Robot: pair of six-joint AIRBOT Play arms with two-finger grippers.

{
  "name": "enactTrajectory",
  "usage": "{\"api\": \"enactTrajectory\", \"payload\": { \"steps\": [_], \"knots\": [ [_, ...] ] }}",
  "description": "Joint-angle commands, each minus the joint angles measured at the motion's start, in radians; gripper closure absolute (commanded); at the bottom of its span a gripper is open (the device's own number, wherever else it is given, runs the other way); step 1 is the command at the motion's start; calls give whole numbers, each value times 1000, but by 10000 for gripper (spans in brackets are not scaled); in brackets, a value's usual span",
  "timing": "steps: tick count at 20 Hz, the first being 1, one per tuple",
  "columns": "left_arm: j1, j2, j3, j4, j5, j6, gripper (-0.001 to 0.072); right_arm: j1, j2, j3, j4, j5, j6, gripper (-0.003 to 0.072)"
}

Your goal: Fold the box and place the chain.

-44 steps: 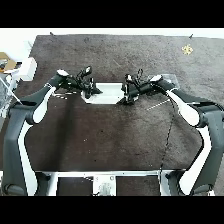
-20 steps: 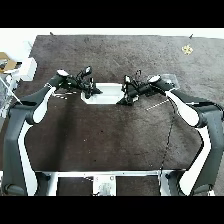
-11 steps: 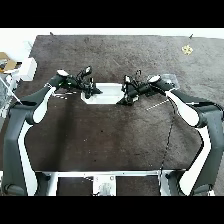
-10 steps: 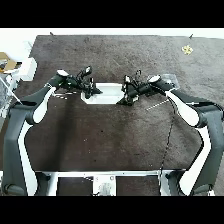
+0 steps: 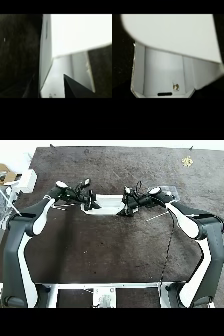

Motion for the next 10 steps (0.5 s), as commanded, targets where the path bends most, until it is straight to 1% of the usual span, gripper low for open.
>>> {"api": "enactTrajectory", "payload": {
  "steps": [1,5,7,8,9,10],
  "knots": [
    [43,44,3,-23,-85,-63,305,1,0,0,-2,12,-1,443],
    [130,122,3,-31,-199,-203,306,1,0,0,-2,12,-1,443],
    [133,127,2,-27,-254,-306,309,1,0,0,-2,12,-1,443],
    [123,127,-6,-16,-273,-325,486,1,0,0,-2,12,-1,443],
    [108,126,-6,2,-289,-321,691,0,0,0,-2,12,-1,443],
    [90,126,-6,14,-286,-322,698,1,0,0,-2,12,-1,443]
  ]
}}
